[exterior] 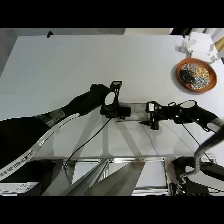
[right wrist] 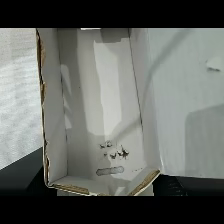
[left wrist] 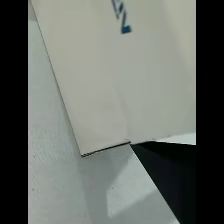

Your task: Fold the box and place the chain.

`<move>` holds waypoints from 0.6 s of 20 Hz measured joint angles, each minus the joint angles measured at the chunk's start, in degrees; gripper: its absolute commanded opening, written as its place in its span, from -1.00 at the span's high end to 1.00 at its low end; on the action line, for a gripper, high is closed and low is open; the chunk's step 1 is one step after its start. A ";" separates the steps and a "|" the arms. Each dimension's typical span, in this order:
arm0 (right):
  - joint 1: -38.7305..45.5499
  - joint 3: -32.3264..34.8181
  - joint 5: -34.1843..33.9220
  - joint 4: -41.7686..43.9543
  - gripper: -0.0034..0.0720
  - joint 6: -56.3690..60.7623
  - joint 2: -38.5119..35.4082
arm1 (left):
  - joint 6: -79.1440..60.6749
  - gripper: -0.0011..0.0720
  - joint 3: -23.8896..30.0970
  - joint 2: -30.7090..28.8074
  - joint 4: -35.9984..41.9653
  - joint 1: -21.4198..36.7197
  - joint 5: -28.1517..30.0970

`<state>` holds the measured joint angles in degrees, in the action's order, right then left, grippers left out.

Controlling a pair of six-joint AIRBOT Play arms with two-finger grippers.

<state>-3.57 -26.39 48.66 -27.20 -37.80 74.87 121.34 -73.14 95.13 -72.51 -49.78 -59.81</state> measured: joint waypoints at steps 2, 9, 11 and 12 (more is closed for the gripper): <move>0.00 0.00 0.00 0.00 -0.35 0.00 0.00 | 2.25 0.09 -2.73 1.49 -1.44 -0.35 -2.64; 0.00 0.00 -0.11 0.02 -0.35 0.02 0.00 | 10.08 0.24 -6.10 3.78 -5.22 -1.20 -5.42; 0.00 0.00 -0.09 0.02 -0.35 0.02 0.00 | 11.43 0.24 -6.23 4.63 -5.79 -1.66 -5.73; 0.00 0.00 -0.07 0.00 -0.35 -0.04 0.00 | 12.04 0.29 -6.23 4.98 -5.88 -1.90 -5.90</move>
